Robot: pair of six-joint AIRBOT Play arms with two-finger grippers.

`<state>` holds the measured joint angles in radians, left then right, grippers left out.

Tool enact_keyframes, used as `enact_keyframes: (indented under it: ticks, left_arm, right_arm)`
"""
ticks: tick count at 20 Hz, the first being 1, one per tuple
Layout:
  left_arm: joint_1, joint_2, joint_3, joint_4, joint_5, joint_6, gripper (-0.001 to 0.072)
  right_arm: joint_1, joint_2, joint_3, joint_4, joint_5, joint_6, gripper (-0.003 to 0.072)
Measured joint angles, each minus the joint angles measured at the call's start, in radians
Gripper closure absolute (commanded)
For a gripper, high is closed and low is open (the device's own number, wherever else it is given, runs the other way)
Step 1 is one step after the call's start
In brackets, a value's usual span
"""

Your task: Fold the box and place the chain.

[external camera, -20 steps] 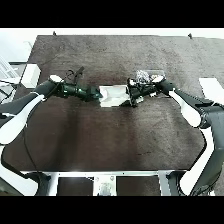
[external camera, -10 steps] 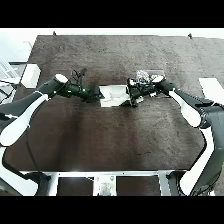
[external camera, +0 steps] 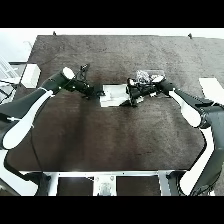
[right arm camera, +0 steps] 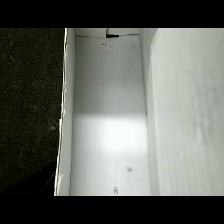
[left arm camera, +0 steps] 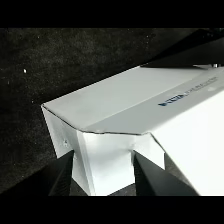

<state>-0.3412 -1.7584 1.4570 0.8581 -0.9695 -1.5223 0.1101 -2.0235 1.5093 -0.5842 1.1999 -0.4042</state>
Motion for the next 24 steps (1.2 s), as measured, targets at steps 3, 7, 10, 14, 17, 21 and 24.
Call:
enact_keyframes:
  ticks: [3,7,10,14,17,21,24]
  left_arm:
    - [-0.027,0.000,0.018,0.072,0.013,-0.074,0.0275]
    - [-0.058,-0.001,0.026,0.145,0.038,-0.159,0.0275]
    - [-0.080,-0.002,0.028,0.206,0.055,-0.228,0.0275]
    - [-0.110,-0.002,0.042,0.299,0.058,-0.318,0.0275]
    - [-0.129,-0.004,0.066,0.373,0.048,-0.386,0.0275]
    - [-0.152,-0.035,0.107,0.427,0.019,-0.446,0.0275]
    - [-0.166,-0.084,0.166,0.465,-0.042,-0.482,0.0275]
  right_arm:
    - [0.000,0.000,0.000,0.000,0.000,0.000,0.0248]
    - [0.000,0.000,0.000,0.000,0.000,0.000,0.0248]
    - [0.000,0.000,0.000,-0.001,0.000,0.000,0.0249]
    - [0.000,0.000,0.000,-0.001,0.001,0.000,0.0249]
    - [0.000,0.000,0.000,-0.001,0.001,0.000,0.0248]
    - [0.000,0.000,0.000,-0.001,0.001,0.000,0.0249]
    - [0.000,0.000,0.000,-0.001,0.002,-0.001,0.0249]
